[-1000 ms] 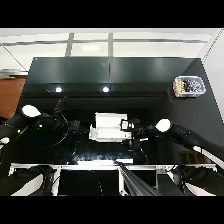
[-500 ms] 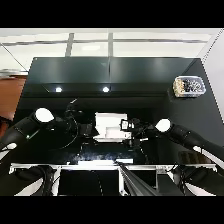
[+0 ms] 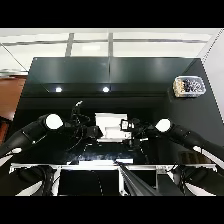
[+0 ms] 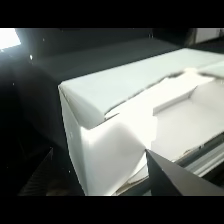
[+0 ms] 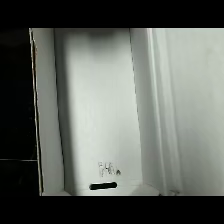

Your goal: Fold the box and place the chain.

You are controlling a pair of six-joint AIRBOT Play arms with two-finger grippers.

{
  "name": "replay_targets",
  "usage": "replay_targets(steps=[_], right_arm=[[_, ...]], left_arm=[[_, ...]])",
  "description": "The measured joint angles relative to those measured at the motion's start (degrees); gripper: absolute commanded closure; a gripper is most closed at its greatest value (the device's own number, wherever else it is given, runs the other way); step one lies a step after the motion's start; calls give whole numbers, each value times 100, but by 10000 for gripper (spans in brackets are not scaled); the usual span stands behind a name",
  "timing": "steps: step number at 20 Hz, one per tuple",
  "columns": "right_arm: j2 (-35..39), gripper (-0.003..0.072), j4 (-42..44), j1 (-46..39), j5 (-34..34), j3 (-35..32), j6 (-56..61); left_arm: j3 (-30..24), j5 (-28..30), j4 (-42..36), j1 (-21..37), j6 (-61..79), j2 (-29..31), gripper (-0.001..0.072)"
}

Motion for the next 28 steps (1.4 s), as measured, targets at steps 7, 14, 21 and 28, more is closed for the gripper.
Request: replay_targets(steps=[7,14,21,28], right_arm=[[0,164,0,0,0,-2,0],[0,164,2,2,2,0,0],[0,164,-2,0,0,0,2],[0,164,0,0,0,0,0]], left_arm=[[83,245,498,-184,-647,-2,22],[754,-190,2721,-946,-2618,-151,162],[1364,-772,3307,-1462,-3316,-863,221],[1521,-914,3469,-1543,-3827,-1091,307]])
